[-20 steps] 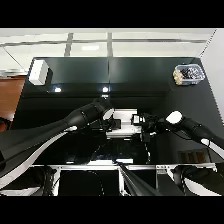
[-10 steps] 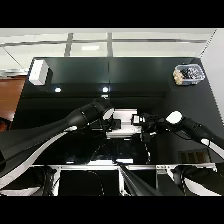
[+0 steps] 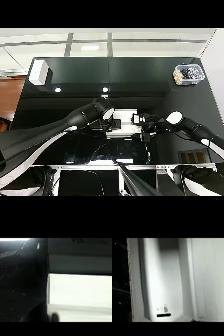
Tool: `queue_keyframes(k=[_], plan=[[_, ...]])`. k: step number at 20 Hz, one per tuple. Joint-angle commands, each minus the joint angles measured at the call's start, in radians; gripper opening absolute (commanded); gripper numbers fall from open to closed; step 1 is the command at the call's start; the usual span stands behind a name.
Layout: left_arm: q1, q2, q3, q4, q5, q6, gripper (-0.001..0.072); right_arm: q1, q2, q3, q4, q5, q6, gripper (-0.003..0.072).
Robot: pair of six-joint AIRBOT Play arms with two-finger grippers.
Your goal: Fold the box and place the chain.
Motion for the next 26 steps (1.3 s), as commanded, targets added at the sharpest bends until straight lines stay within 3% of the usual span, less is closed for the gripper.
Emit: queue_keyframes(k=[1, 2, 3, 10, 19, 26], plan=[[0.000, 0.000, 0.001, 0.000, 0.000, 0.000, 0.0028, 0.001, 0.000, 0.000, 0.004, -0.003, 0.002, 0.0357], [0.000, 0.000, 0.001, -0.001, 0.000, 0.000, 0.0028, 0.001, 0.000, 0.000, 0.003, -0.004, 0.002, 0.0569], [0.000, 0.000, 0.001, 0.000, 0.000, 0.000, 0.0028, 0.001, 0.000, 0.000, 0.003, -0.004, 0.002, 0.0656], [0.000, 0.000, 0.000, -0.001, 0.000, 0.000, 0.0028, 0.001, 0.018, 0.000, -0.082, 0.043, 0.005, 0.0653], [0.000, 0.000, 0.000, 0.000, 0.000, 0.000, 0.0028, -0.065, 0.153, 0.000, -0.167, 0.079, 0.005, 0.0652], [0.000, 0.000, 0.000, 0.000, 0.000, 0.000, 0.0028, -0.068, 0.175, 0.000, -0.172, 0.078, 0.002, 0.0651]])
